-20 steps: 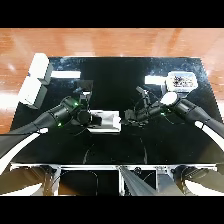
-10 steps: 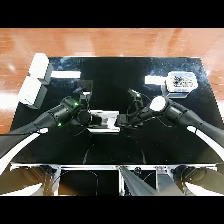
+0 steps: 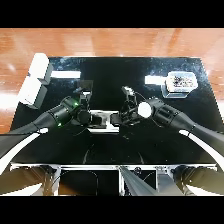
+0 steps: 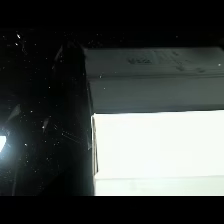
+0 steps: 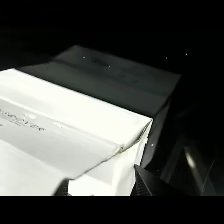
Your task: Fold the box and place the chain.
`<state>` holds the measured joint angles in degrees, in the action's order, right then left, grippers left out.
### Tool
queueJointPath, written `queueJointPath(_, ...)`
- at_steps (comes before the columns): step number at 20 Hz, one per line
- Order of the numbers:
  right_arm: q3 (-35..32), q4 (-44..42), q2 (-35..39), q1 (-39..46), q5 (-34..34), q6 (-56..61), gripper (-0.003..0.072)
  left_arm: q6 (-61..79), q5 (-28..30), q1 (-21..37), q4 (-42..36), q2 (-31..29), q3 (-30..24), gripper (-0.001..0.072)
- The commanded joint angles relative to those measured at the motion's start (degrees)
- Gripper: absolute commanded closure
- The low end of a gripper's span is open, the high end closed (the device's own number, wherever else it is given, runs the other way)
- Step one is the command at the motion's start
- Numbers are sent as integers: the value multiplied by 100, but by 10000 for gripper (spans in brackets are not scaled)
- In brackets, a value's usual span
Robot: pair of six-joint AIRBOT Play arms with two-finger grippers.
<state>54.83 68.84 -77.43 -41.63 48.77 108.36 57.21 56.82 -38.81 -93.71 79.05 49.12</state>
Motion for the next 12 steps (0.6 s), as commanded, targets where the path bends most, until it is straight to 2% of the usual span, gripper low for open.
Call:
queueJointPath(1,299,1185,-181,-352,118,1027,199,2,-7,-2,7,2,2,687)
queueJointPath(4,649,1687,-501,-555,579,1427,200,2,-7,-2,7,2,2,687)
queueJointPath(12,730,1714,-824,-588,916,1609,203,2,-13,-2,13,2,2,687)
